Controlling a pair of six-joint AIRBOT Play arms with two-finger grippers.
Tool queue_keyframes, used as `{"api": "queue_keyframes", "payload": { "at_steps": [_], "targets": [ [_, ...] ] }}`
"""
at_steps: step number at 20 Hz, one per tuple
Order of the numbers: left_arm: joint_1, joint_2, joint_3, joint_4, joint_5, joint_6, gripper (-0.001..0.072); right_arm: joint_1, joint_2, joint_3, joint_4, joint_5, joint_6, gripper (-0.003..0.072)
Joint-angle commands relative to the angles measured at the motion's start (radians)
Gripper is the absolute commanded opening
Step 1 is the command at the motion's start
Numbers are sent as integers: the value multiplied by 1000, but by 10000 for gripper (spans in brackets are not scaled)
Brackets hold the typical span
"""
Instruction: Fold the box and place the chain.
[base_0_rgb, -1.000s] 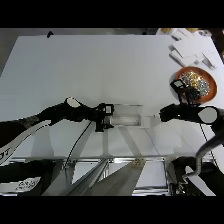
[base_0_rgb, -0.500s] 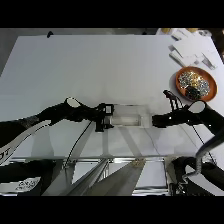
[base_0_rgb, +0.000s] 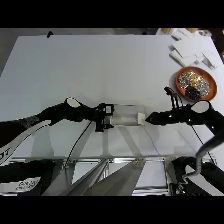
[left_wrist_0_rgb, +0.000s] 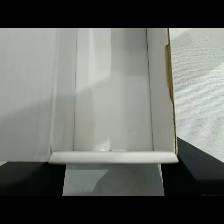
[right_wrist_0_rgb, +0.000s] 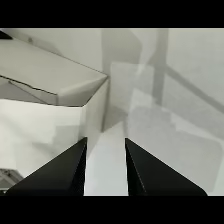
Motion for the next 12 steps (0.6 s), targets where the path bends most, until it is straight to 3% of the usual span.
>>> {"api": "queue_keyframes", "payload": {
  "at_steps": [1,6,10,12],
  "targets": [
    [0,0,0,0,1,0,111,0,47,0,54,7,-21,285],
    [0,0,0,0,0,0,111,0,47,-1,80,12,-23,308],
    [0,0,0,0,0,0,111,13,35,-3,74,-8,-23,421],
    [0,0,0,0,1,0,111,68,34,-3,50,-41,11,424]
  ]
}}
